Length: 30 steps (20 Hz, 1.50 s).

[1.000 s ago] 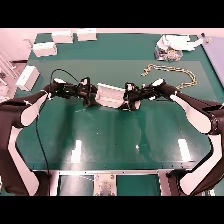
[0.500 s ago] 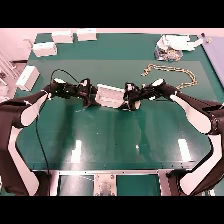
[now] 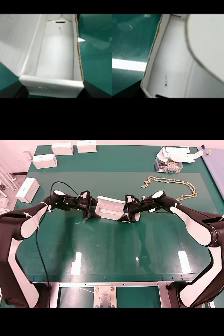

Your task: Fold the box and place the chain.

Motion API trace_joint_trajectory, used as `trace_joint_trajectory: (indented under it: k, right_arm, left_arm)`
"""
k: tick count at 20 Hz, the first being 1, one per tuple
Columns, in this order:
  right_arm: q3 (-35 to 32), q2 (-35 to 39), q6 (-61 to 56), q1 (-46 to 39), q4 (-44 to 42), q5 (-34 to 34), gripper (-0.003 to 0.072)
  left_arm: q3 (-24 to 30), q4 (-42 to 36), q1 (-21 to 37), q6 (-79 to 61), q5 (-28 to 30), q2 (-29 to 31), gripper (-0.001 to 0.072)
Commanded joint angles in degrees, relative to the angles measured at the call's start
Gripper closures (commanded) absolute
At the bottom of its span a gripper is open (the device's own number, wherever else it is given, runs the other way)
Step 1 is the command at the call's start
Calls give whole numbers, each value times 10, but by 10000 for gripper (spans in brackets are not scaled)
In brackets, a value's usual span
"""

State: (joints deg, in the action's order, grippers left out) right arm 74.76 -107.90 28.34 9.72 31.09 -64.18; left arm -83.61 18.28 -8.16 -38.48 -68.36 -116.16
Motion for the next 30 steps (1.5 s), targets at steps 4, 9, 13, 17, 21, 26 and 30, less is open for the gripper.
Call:
trace_joint_trajectory:
  k: [4, 9, 13, 17, 21, 26, 30]
  right_arm:
    - [0, 0, 0, 0, 0, 0, 208]
    - [0, 0, 0, 0, 0, 0, 207]
    - [0, 0, 0, 1, -2, 0, 208]
    - [0, 0, 0, 1, -4, 0, 208]
    - [9, 16, -53, -13, 1, -8, -34]
    - [9, 85, -115, -56, 57, -40, -34]
    - [9, 120, -134, -80, 52, -66, -34]
  left_arm:
    - [0, -5, 0, 0, -1, 0, 225]
    - [0, -5, 0, 0, -1, 0, 225]
    - [0, -5, 0, 0, 0, 0, 225]
    - [0, -5, 0, 0, -1, 0, 225]
    - [0, -5, 0, 16, 1, 0, 225]
    - [0, -5, 0, 40, 11, 0, 225]
    - [0, -4, 0, 57, 22, 0, 225]
